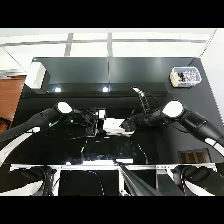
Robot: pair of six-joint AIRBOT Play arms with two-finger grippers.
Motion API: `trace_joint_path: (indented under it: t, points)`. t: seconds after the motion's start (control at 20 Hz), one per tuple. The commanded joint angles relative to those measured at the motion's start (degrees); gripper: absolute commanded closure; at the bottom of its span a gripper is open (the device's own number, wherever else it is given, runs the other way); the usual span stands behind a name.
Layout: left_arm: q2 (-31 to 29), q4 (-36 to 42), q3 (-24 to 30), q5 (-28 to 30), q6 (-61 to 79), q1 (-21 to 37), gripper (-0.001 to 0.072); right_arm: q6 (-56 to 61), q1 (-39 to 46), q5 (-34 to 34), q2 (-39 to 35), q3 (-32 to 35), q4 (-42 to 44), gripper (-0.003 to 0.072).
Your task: Fold the box and place the chain.
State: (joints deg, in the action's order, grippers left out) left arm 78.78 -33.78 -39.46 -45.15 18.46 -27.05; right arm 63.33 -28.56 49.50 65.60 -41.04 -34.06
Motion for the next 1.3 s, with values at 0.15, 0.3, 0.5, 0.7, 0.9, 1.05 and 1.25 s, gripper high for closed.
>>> trace_joint_path:
  t: [0.15, 0.3, 0.5, 0.7, 0.9, 1.05, 1.25]
  points:
    - [0.04, 0.04, 0.00, 0.02, 0.00, 0.00, 0.0340, 1.68, -0.02, -1.46, 7.93, 0.50, 0.55, 0.0669]
    - [0.04, 0.09, 0.00, 0.00, 0.00, 0.00, 0.0341, 1.81, 0.00, -1.73, 8.24, 0.50, -0.46, 0.0669]
    - [0.04, 0.17, 0.00, -0.09, -0.04, 0.00, 0.0341, -1.11, 1.84, 4.02, 5.25, -0.76, -0.48, 0.0669]
    - [0.02, 0.15, -0.72, 0.02, -1.60, 0.04, 0.0337, -1.99, 12.33, 16.59, -4.70, -4.70, -3.72, 0.0669]
    - [-0.96, -3.06, -4.22, -0.02, -10.45, 0.55, -0.0010, 2.80, 26.86, 24.96, -15.28, -5.09, -14.86, 0.0669]
    - [-4.15, -11.63, -7.39, -3.61, -19.06, 1.49, -0.0011, 4.07, 34.91, 30.21, -19.43, -5.09, -22.03, 0.0669]
    - [-6.10, -9.01, -13.00, -8.26, -24.39, -0.55, -0.0010, 4.11, 38.86, 27.12, -19.76, -5.07, -22.77, 0.0669]
